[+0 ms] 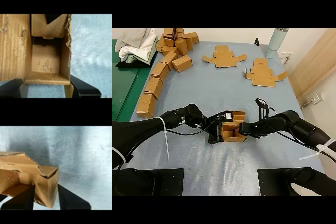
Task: Fold the box.
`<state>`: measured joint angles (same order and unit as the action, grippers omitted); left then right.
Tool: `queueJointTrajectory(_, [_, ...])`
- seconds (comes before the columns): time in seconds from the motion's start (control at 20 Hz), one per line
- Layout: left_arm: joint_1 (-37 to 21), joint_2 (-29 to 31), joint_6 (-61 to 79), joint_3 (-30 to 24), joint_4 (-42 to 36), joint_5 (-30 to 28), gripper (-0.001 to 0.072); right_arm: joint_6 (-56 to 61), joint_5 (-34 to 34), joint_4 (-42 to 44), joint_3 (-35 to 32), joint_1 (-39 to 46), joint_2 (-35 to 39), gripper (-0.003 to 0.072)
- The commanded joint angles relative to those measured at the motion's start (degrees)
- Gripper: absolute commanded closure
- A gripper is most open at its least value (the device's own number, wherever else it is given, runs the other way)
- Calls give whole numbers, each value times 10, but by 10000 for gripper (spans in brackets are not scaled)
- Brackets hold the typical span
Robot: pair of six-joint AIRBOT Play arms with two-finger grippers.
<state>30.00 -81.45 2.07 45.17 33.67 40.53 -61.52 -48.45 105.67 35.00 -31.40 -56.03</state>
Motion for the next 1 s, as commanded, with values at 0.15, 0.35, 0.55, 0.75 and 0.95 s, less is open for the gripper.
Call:
queueJointTrajectory(0.15, [0,0,0,1,0,0,265,157,-150,-156,127,-83,-109,257])
queueJointTrajectory(0.35, [0,0,0,1,0,0,265,167,-200,-185,202,-112,-187,258])
queueJointTrajectory(0.55, [0,0,0,1,0,0,265,171,-224,-208,220,-116,-214,314])
queueJointTrajectory(0.75, [0,0,0,1,0,0,264,170,-245,-236,220,-116,-215,563])
queueJointTrajectory(0.95, [0,0,0,1,0,0,265,161,-247,-236,220,-116,-215,681])
